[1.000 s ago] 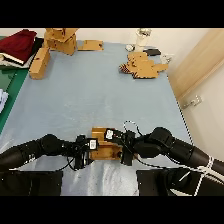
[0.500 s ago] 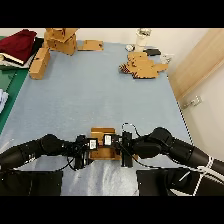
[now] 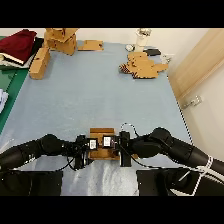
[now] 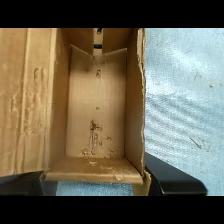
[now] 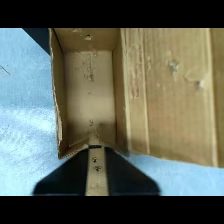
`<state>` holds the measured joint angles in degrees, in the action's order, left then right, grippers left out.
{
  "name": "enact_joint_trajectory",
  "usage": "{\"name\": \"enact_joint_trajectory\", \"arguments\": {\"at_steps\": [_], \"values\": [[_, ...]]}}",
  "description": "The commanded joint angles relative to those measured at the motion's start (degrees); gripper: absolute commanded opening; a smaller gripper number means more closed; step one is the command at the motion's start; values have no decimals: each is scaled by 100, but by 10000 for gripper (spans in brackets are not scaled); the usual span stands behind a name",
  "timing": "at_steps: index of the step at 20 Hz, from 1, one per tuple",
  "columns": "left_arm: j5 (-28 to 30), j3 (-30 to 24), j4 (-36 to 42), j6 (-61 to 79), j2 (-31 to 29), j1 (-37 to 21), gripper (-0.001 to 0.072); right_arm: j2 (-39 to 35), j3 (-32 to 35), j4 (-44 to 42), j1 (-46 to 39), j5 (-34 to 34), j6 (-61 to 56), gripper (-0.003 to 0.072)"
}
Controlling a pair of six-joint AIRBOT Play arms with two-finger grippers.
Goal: Fold the box.
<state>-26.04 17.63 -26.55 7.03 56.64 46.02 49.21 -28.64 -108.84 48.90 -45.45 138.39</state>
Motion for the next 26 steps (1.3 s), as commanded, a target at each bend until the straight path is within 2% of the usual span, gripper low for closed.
{"name": "enact_joint_trajectory", "arguments": {"at_steps": [1, 3, 15, 16, 17, 18, 19, 20, 22, 26], "values": [[0, 4, -2, 0, 2, -4, 600, 140, 4, -212, 4, 15, 35, 400], [2, 4, -2, 0, 2, -4, 600, 236, 4, -326, 4, 31, 39, 501], [2, 4, -2, 0, 2, -4, 600, 260, 4, -243, 0, -31, 4, 502], [2, 4, -2, 0, 2, -4, 599, 247, 0, -138, 0, -140, -240, 478], [2, 4, -2, 0, 2, -4, 600, 210, -26, -35, 0, -400, -520, 394], [2, 4, 0, 0, 2, -4, 599, 140, -98, 87, 2, -822, -730, 253], [2, 4, 0, 2, 2, -4, 600, 55, -181, 219, 0, -1211, -1060, 208], [0, 4, -2, 0, 2, -4, 600, -61, -267, 457, 0, -1545, -1576, 201], [2, 4, 0, 0, 2, -4, 600, -302, -404, 1023, 0, -2041, -2680, 18], [2, 4, -2, 2, 2, -4, 600, -769, -496, 2317, -44, -2557, -5062, 5]]}}
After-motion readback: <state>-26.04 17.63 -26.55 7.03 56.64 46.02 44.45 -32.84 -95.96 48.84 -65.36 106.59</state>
